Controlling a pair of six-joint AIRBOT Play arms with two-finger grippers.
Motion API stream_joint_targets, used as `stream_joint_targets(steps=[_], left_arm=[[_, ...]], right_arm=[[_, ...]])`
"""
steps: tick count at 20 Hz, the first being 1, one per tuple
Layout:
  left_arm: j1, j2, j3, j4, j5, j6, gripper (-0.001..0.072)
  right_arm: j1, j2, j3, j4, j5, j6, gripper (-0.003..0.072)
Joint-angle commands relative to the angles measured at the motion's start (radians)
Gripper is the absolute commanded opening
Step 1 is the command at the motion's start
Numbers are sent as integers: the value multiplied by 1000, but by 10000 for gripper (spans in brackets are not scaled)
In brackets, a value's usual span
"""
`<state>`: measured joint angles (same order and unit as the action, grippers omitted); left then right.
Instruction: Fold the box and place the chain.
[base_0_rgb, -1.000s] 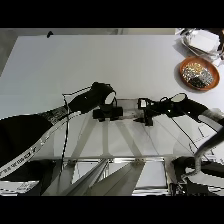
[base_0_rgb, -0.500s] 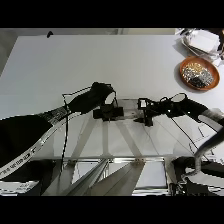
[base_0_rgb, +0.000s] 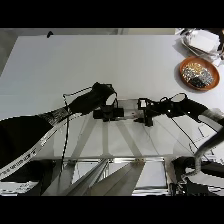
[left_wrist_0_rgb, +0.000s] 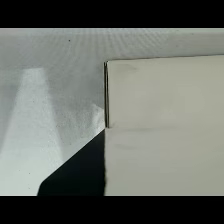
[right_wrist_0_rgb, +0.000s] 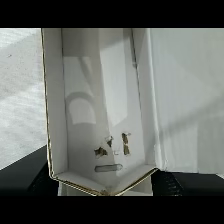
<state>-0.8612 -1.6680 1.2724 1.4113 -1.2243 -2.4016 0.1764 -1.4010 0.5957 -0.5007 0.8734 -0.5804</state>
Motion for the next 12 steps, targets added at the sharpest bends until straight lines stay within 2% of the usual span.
stream_joint_targets(steps=[1,2,3,4,5,6,10,12], left_arm=[[0,3,0,11,-3,14,14],[0,6,0,14,-4,35,29],[0,11,0,14,-3,59,101],[0,16,0,14,-2,81,199],[1,22,0,14,-1,110,334],[2,29,0,14,-2,124,412],[14,67,0,5,-3,230,422],[16,114,-1,4,-23,394,422]], right_arm=[[0,0,0,1,0,0,436],[0,0,0,1,0,0,436],[0,0,0,1,0,0,436],[0,0,0,1,0,0,436],[0,0,0,1,0,0,436],[0,0,0,1,0,0,436],[0,0,0,1,0,0,436],[0,0,0,1,0,0,436]])
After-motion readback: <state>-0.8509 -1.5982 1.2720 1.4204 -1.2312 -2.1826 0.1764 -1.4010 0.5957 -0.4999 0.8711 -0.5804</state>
